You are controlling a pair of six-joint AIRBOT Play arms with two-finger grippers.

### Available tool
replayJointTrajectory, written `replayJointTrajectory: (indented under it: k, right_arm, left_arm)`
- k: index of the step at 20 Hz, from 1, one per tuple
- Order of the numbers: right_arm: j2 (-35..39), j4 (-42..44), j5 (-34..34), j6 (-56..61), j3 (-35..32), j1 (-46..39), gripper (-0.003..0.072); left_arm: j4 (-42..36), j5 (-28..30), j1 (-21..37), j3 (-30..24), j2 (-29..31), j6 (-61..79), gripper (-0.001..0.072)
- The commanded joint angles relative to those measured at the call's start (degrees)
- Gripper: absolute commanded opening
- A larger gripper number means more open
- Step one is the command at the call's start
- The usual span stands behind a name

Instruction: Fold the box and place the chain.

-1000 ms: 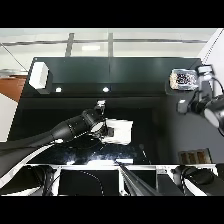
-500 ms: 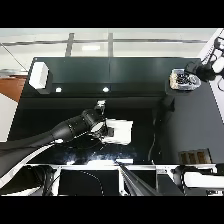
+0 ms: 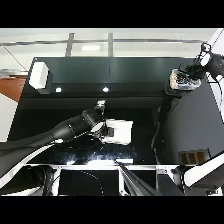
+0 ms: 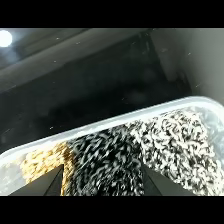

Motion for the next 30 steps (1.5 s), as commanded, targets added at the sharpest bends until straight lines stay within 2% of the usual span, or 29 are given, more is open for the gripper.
replayJointTrajectory:
  k: [1,2,4,5,10,14,16,21,26,30]
  right_arm:
    - [-2.3,0.0,0.4,0.6,0.9,-0.1,0.0528]
    - [-2.6,0.8,0.4,0.6,0.9,-0.1,0.0448]
    - [-2.5,2.7,0.7,-0.1,1.1,-0.1,0.0147]
    - [-2.2,3.0,2.0,-0.9,2.0,-0.1,0.0035]
    - [2.1,2.8,10.5,-6.3,7.7,-1.7,0.0036]
    - [11.6,3.5,12.4,-13.1,7.8,-3.0,0.0032]
    - [17.8,10.1,11.5,-15.3,7.8,-4.6,0.0031]
    - [32.2,23.1,14.1,-20.2,7.9,-7.5,0.0031]
    - [43.3,29.2,17.1,-20.2,7.9,-7.5,0.0031]
    - [52.8,29.0,24.9,-20.0,7.8,-5.0,0.0031]
  left_arm:
    - [0.0,0.0,0.0,0.0,0.0,0.0,0.0034]
    - [0.0,0.0,0.0,0.0,0.0,0.0,0.0033]
    - [0.0,0.0,0.0,0.0,0.0,0.0,0.0033]
    - [0.0,0.0,0.0,0.0,0.0,0.0,0.0033]
    - [0.0,0.0,0.0,0.0,0.0,0.0,0.0033]
    - [-0.4,0.1,0.0,0.0,0.0,0.0,0.0034]
    - [-0.5,0.1,0.0,0.0,0.0,0.0,0.0034]
    - [-0.5,0.2,0.0,0.0,0.0,0.0,0.0034]
    - [-0.5,0.3,0.0,0.0,0.0,0.0,0.0034]
    - [-0.5,0.8,0.0,0.0,0.0,0.0,0.0033]
